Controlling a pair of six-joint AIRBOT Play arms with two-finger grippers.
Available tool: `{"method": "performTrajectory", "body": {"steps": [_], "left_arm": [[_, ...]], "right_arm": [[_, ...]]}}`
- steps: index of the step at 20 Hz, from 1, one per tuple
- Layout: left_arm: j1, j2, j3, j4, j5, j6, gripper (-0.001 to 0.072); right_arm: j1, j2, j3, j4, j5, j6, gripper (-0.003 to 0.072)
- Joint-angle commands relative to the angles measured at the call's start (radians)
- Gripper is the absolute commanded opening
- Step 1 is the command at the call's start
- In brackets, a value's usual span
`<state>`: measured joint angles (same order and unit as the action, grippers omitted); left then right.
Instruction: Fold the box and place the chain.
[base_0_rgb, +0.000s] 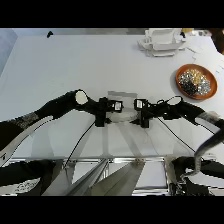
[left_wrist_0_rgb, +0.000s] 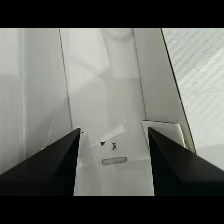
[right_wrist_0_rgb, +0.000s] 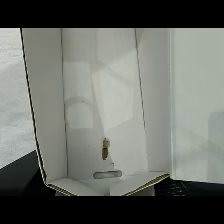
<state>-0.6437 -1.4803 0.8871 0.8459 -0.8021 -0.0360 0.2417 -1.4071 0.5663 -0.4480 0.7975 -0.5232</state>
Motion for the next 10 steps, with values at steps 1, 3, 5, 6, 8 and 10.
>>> {"method": "performTrajectory", "body": {"steps": [1,3,5,6,8,10], "left_arm": [[-0.006,0.001,-0.001,0.0,-0.007,-0.045,0.0512],[-0.005,0.018,-0.001,0.006,-0.018,-0.104,0.0328],[0.006,0.064,-0.001,0.012,-0.056,-0.18,0.0017],[0.015,0.095,-0.001,0.012,-0.081,-0.209,0.0006],[0.043,0.177,-0.001,0.03,-0.117,-0.307,0.0004],[0.08,0.266,-0.001,0.089,-0.128,-0.522,0.0003]], "right_arm": [[0.0,0.0,0.0,0.001,0.0,0.001,0.0382],[0.0,0.0,0.0,0.0,-0.001,0.001,0.0382],[0.0,0.0,0.0,0.0,0.0,0.001,0.0382],[0.0,0.0,0.0,0.001,-0.001,0.001,0.0382],[0.0,0.0,0.0,0.001,0.0,0.001,0.0382],[0.0,0.0,0.0,0.0,-0.001,0.001,0.0382]]}}
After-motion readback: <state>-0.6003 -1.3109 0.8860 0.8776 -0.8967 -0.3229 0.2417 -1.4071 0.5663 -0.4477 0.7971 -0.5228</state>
